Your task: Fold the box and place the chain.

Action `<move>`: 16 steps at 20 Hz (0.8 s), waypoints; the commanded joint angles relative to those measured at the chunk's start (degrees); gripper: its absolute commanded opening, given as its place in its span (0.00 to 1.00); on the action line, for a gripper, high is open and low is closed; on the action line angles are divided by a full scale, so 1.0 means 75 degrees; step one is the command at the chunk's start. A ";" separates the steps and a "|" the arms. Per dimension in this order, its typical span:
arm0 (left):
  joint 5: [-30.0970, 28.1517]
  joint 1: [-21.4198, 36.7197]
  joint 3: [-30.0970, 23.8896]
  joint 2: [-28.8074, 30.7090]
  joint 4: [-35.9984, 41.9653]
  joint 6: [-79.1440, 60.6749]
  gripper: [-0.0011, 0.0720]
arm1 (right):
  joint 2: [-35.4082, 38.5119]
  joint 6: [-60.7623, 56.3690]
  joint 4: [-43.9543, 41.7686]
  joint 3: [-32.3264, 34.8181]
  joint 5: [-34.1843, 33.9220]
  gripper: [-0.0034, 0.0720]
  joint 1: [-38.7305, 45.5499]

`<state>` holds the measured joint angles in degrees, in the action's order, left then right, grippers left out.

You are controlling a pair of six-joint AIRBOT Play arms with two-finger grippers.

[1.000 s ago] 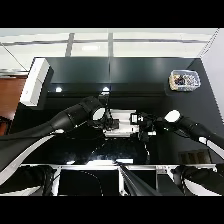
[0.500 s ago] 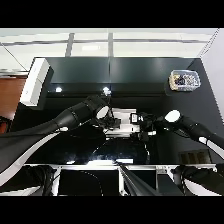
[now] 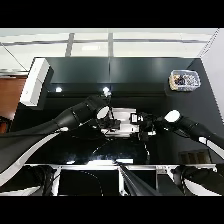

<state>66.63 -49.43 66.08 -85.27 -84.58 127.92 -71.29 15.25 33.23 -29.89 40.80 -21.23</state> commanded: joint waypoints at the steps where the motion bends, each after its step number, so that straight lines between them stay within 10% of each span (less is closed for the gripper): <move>1: 0.0189 0.0134 0.0006 0.0020 -0.0090 -0.0006 0.76 | 0.0000 -0.0003 0.0003 0.0000 0.0015 0.63 0.0003; 16: 0.0230 0.0560 0.0003 0.0819 -0.0055 -0.0227 0.76 | 0.0000 -0.0003 0.0003 0.0000 0.0012 0.63 0.0003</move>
